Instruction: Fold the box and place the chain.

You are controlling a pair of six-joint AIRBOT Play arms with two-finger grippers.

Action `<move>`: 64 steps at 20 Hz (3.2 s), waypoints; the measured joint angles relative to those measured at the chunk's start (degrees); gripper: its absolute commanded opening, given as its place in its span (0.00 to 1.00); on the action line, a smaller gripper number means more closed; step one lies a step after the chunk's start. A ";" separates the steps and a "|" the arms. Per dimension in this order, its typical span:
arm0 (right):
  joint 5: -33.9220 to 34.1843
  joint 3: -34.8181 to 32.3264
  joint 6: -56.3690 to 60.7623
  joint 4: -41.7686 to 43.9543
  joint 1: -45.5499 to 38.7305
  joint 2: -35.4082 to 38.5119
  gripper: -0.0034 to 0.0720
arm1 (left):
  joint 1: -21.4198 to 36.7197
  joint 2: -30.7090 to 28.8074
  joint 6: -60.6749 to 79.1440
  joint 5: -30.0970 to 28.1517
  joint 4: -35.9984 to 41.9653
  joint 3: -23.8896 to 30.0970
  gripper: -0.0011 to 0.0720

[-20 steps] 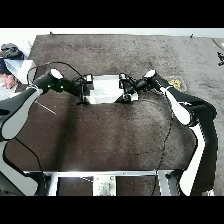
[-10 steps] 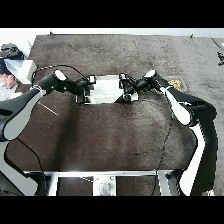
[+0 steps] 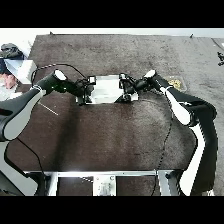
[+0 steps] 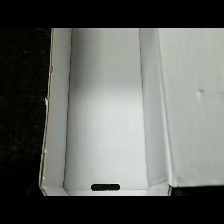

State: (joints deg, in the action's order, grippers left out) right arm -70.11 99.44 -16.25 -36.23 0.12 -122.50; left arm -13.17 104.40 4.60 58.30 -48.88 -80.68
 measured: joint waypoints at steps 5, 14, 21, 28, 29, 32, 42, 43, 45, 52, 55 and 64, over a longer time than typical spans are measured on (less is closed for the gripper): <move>0.00 -0.02 0.00 0.00 0.00 0.00 0.62 | 0.02 0.07 -0.02 -0.39 1.70 0.00 0.39; 0.00 -0.02 0.02 0.00 0.00 0.00 0.62 | -2.43 0.11 0.33 -4.35 3.45 0.04 0.39; 0.00 -0.02 0.02 0.00 0.00 0.00 0.62 | -2.86 0.20 0.35 -5.62 5.07 0.04 0.29; -0.02 0.00 -0.15 -0.02 0.00 0.00 0.62 | -2.86 2.08 2.67 -3.21 8.79 0.00 0.37; -0.02 -0.02 -0.15 -0.02 0.00 0.00 0.62 | -2.86 2.21 2.89 -3.23 9.31 0.00 0.37; -0.02 -0.02 -0.13 -0.02 0.00 0.00 0.62 | -2.86 2.36 3.19 -3.28 10.14 0.00 0.62; -0.11 -0.02 -0.04 -0.04 0.00 0.00 0.62 | -2.84 2.40 3.34 -3.69 10.56 0.00 0.77; -0.09 -0.02 -0.04 -0.04 0.00 0.00 0.62 | -2.78 2.43 3.34 -3.69 10.56 0.00 0.87; -0.09 -0.02 0.00 -0.04 0.00 0.00 0.62 | -2.67 2.43 3.37 -3.61 10.56 0.00 0.92; 0.00 -0.02 0.09 -0.02 0.00 0.00 0.62 | -2.47 2.38 3.04 -3.19 10.08 0.00 0.15; 0.02 -0.02 0.09 -0.02 0.00 0.00 0.62 | -0.63 2.19 2.84 -1.40 9.88 -0.02 0.03; 0.04 -0.02 0.00 0.00 0.00 0.00 0.62 | 3.85 -6.40 -8.90 3.72 4.87 -0.72 0.02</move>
State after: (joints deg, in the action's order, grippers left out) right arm -70.06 99.42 -16.25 -36.23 0.12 -122.50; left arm -9.32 98.00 -4.29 62.02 -44.01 -81.41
